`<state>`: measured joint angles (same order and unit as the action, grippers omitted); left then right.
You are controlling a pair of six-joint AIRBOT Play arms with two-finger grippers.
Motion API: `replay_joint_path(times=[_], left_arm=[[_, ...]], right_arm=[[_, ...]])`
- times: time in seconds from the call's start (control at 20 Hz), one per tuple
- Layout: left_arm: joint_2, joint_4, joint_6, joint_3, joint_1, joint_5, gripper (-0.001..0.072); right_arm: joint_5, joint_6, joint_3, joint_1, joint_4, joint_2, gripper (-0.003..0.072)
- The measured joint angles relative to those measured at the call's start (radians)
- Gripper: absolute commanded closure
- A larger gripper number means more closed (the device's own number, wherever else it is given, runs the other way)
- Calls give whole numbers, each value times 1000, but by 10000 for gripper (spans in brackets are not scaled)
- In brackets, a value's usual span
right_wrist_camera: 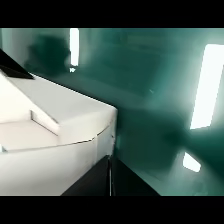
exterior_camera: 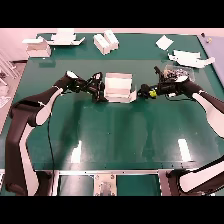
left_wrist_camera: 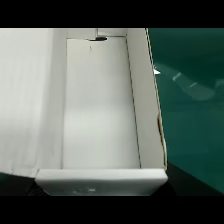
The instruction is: Fold the box and place the chain.
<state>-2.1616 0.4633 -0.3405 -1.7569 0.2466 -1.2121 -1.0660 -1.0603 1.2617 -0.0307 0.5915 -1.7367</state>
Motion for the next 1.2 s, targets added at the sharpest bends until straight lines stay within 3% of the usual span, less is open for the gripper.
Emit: replay_joint_path(times=[0.15,0.2,0.25,0.4,0.45,0.6,0.7,0.85,1.2], left_arm=[[0,0,0,0,0,0,305],[0,0,0,0,0,0,305],[0,0,0,0,0,0,305],[0,0,0,0,0,0,305],[0,0,0,0,0,0,305],[0,0,0,0,0,0,305],[0,0,0,0,0,0,305],[0,0,0,0,0,0,305],[0,1,0,0,0,-1,305]], right_arm=[[-5,-5,32,14,-5,10,681],[-9,-8,37,17,-5,11,646],[-11,-11,42,20,-5,13,549],[-18,-11,49,24,-5,15,528],[-19,-11,50,25,-4,15,472],[-23,-11,52,28,-3,15,440],[-25,-11,53,34,-2,15,377],[-26,-11,53,53,15,15,338],[-22,-55,53,93,46,15,340]])
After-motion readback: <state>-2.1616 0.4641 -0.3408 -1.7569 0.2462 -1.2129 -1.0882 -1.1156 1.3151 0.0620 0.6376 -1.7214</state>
